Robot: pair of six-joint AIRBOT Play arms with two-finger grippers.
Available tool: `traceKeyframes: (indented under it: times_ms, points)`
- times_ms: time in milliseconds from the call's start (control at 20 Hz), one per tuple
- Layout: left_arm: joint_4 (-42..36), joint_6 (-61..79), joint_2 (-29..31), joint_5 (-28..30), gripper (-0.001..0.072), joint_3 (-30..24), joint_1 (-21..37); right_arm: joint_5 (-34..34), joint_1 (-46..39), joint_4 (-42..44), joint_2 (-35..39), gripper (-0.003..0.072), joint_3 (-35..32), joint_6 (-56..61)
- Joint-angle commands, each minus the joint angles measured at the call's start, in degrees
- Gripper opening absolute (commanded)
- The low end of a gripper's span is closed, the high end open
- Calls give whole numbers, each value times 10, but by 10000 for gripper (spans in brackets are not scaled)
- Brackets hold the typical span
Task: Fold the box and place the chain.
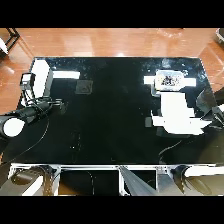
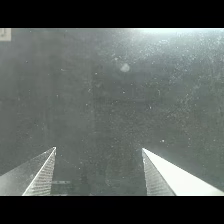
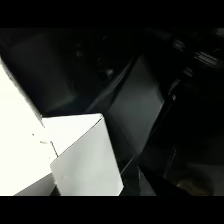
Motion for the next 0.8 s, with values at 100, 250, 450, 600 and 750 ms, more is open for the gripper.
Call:
traceKeyframes:
  times_ms: [100,250,450,600,750]
  points:
    - [0,-6,-5,-9,635,0,0,-10,-16,4,-9,472,7,-3]
    - [0,-6,-5,-9,636,0,0,-21,-30,64,-20,472,7,-7]
    - [0,-6,-5,-9,636,0,0,-20,-33,71,-28,472,7,-7]
    - [0,-6,-5,-9,636,0,0,-19,-37,69,-30,471,7,-7]
    - [0,-6,-5,-9,636,0,0,-19,-46,62,-30,330,7,-6]
